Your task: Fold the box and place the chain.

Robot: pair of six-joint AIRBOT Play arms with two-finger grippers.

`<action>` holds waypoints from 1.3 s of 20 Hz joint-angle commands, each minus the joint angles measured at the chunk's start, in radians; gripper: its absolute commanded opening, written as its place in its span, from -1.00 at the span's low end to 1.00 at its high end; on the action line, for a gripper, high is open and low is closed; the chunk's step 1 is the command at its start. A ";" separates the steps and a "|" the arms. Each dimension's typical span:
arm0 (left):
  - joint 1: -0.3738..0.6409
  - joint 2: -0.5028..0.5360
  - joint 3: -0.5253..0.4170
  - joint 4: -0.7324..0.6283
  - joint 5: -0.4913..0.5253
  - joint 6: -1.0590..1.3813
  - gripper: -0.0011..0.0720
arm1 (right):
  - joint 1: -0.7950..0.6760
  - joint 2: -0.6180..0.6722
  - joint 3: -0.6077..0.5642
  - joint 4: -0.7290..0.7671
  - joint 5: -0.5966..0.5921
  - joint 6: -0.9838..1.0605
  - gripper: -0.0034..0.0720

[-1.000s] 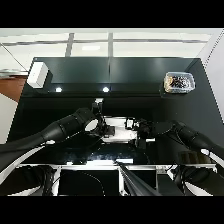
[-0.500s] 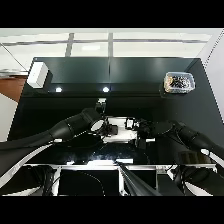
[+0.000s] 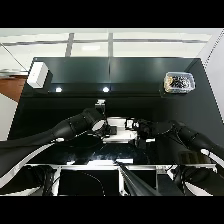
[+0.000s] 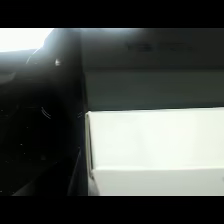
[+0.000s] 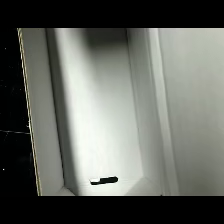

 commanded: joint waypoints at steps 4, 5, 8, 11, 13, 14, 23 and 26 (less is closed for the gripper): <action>0.000 -0.016 0.008 0.006 -0.018 -0.002 -0.23 | 0.001 0.000 0.000 0.000 0.005 0.000 0.53; 0.000 -0.017 0.013 0.008 -0.018 -0.002 -0.25 | 0.001 0.000 0.000 0.000 0.005 0.000 0.53; -0.001 -0.017 0.018 0.009 -0.024 -0.002 -0.38 | 0.001 0.000 0.000 0.000 0.005 0.000 0.53; -0.014 -0.026 0.018 0.020 -0.055 -0.002 -0.38 | 0.001 0.000 0.000 0.000 0.006 0.000 0.53; -0.014 -0.033 0.018 0.021 -0.060 -0.002 -0.38 | 0.001 0.000 0.000 0.000 0.006 0.000 0.53; -0.014 -0.035 0.019 0.021 -0.060 -0.002 -0.38 | 0.001 0.000 0.000 0.000 0.006 0.000 0.53; -0.014 -0.036 0.029 0.021 -0.060 -0.002 -0.38 | 0.001 0.000 0.000 0.000 0.006 0.000 0.53; -0.012 -0.036 0.068 0.045 -0.069 -0.002 -0.38 | 0.001 0.000 0.000 0.000 0.005 0.000 0.53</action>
